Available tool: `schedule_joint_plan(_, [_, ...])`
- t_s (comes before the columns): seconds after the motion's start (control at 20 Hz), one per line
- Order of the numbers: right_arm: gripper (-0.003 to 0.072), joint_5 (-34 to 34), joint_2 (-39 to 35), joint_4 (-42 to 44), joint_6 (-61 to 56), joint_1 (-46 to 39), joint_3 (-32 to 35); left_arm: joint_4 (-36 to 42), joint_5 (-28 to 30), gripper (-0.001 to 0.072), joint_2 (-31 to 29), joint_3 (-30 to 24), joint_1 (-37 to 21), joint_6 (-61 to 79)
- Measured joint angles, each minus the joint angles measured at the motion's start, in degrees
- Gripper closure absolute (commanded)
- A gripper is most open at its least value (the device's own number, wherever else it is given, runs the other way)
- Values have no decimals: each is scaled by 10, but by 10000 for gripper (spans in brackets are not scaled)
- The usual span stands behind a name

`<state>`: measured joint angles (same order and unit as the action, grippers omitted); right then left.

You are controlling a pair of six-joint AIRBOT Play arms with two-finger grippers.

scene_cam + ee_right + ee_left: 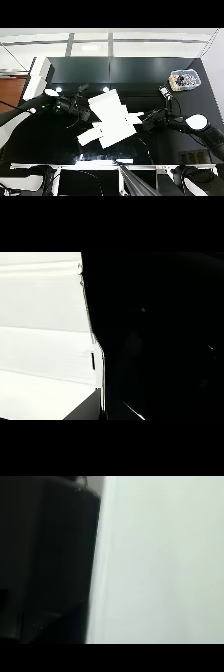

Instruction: Fold the box and place the chain.

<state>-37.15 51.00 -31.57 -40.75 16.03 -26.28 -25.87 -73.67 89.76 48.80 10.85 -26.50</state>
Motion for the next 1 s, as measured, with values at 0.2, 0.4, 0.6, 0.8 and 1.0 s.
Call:
schedule_joint_plan(0.2, [20, 0, -2, -3, -1, -11, -1, -3, -12, 679, 9, 14, 0, 32])
schedule_joint_plan(0.4, [20, -26, -20, -90, 12, -66, -39, -13, -31, 683, 7, 28, -3, 79])
schedule_joint_plan(0.6, [20, -91, -31, -214, 116, -98, -87, -40, -27, 686, -18, 38, 17, 170])
schedule_joint_plan(0.8, [20, -148, -31, -261, 209, -107, -93, -63, 96, 680, -70, 13, 84, 272])
schedule_joint_plan(1.0, [46, -153, -30, -247, 270, -110, -62, -60, 205, 681, -73, -10, 128, 355])
